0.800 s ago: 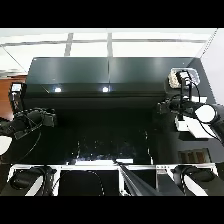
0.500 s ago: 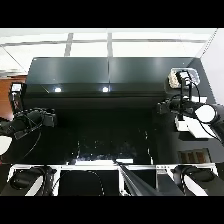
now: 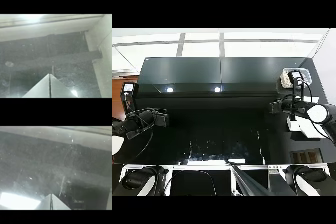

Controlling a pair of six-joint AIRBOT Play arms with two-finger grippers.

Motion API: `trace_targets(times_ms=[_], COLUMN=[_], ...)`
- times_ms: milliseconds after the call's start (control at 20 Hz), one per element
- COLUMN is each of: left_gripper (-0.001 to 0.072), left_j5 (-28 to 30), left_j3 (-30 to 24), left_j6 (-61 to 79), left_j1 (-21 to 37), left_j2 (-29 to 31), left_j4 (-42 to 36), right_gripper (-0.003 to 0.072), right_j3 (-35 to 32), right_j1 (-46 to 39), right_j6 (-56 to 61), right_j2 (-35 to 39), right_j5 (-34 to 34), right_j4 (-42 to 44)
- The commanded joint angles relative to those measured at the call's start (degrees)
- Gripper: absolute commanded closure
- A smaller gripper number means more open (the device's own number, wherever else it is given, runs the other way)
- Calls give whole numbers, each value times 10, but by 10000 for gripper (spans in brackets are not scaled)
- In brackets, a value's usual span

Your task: Fold the box and place the chain.

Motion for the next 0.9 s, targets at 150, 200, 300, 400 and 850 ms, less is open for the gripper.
trace_targets(times_ms=[150,200,300,400,850], left_gripper=[680,680,627,176,1], left_j5=[24,44,82,124,120], left_j3=[-1,-2,-2,-2,-2], left_j6=[0,0,0,0,0], left_j1=[0,0,0,0,-1], left_j2=[-3,-9,-31,-62,-97], left_j4=[1,-1,-13,-38,-62], right_gripper=[662,660,-31,-23,-15], right_j3=[0,0,0,2,140], right_j1=[0,0,0,-7,-566], right_j6=[1,1,1,1,148], right_j2=[0,0,-2,-3,-83], right_j5=[-111,-133,-186,-181,18], right_j4=[83,114,143,112,-160])
